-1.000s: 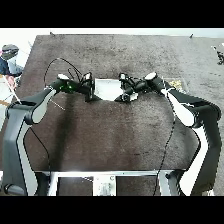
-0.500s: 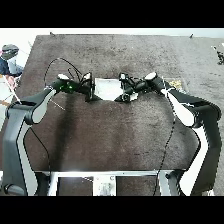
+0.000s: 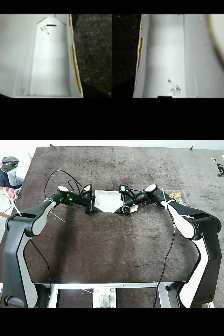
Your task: Fold the box and place the chain.
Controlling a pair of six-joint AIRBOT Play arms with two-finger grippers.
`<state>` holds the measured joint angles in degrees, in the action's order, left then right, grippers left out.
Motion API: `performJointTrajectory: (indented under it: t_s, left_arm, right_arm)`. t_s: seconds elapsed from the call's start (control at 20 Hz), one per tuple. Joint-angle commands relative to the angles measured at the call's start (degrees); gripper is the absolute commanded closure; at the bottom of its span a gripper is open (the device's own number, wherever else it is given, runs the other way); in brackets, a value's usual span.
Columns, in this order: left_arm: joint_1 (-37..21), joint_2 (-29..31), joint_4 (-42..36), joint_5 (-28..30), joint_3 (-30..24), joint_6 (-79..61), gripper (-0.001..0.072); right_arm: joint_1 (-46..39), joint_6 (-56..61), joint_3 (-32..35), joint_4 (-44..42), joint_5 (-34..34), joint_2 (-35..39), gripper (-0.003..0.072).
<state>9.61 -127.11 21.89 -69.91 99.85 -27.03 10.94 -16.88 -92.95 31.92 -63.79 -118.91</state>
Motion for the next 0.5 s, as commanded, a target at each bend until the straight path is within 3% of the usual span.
performJointTrajectory:
  t_s: [0.0, 0.05, 0.1, 0.45]
  left_arm:
    - [-0.1, 0.0, 0.0, 0.0, 0.0, 0.0, 0.0533]
    - [-0.1, 0.0, 0.0, 0.0, 0.0, 0.0, 0.0533]
    - [-0.1, 0.0, 0.0, 0.1, 0.0, 0.0, 0.0533]
    - [-0.1, 0.0, 0.0, 0.1, 0.0, 0.0, 0.0532]
  right_arm:
    - [0.0, 0.2, 0.0, 0.0, -0.3, 0.0, 0.0186]
    - [0.0, 0.2, 0.0, 0.0, -0.5, 0.2, 0.0007]
    - [-0.1, 0.2, 0.0, 0.0, -0.5, 0.3, -0.0034]
    - [-1.3, 4.8, 0.0, 5.9, -3.3, 2.3, -0.0034]
